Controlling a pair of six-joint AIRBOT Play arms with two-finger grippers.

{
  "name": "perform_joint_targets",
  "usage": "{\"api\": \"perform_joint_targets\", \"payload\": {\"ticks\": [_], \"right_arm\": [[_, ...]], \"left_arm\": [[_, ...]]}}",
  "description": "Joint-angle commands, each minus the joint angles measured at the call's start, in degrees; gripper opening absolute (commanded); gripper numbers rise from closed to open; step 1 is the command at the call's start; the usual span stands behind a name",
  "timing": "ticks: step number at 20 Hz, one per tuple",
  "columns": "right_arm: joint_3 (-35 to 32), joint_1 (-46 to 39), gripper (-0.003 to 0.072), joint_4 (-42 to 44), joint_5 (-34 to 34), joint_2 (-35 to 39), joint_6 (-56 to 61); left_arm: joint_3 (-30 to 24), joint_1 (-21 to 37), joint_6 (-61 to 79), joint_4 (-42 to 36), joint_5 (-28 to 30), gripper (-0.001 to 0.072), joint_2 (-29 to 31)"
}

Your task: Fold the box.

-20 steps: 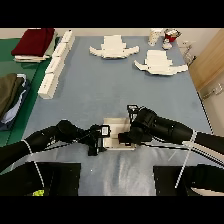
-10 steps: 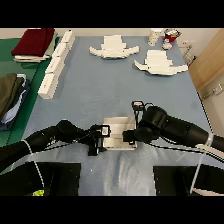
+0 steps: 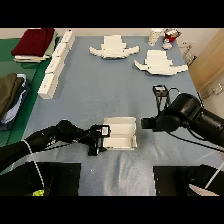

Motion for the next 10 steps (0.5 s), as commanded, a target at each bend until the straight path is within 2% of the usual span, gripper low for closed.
{"api": "perform_joint_targets", "payload": {"ticks": [1,3,4,6,7,8,10], "right_arm": [[-2.82,-13.97,0.0002,9.55,8.52,-2.75,-14.45],[-3.17,-22.73,0.0002,25.83,14.47,-7.41,-27.82],[-3.17,-26.51,0.0002,36.68,16.33,-10.12,-36.26],[-2.51,-31.54,0.0002,57.22,15.39,-15.76,-52.68],[-1.62,-32.41,0.0002,64.46,12.94,-18.4,-59.25],[-0.13,-32.5,0.0002,68.76,9.51,-21.03,-64.48],[3.13,-31.23,0.0002,71.04,3.21,-25.2,-69.75]], "left_arm": [[0.02,0.02,0.0,0.02,0.0,0.054,-0.02],[0.02,0.02,0.02,0.02,0.02,0.054,-0.02],[0.02,0.02,0.02,0.02,0.0,0.054,-0.02],[0.02,0.02,0.0,0.02,0.0,0.054,-0.02],[0.02,0.02,0.02,0.02,0.02,0.054,-0.02],[0.02,0.02,0.02,0.02,0.0,0.054,-0.02],[0.02,0.02,0.0,0.02,0.02,0.054,-0.02]]}}
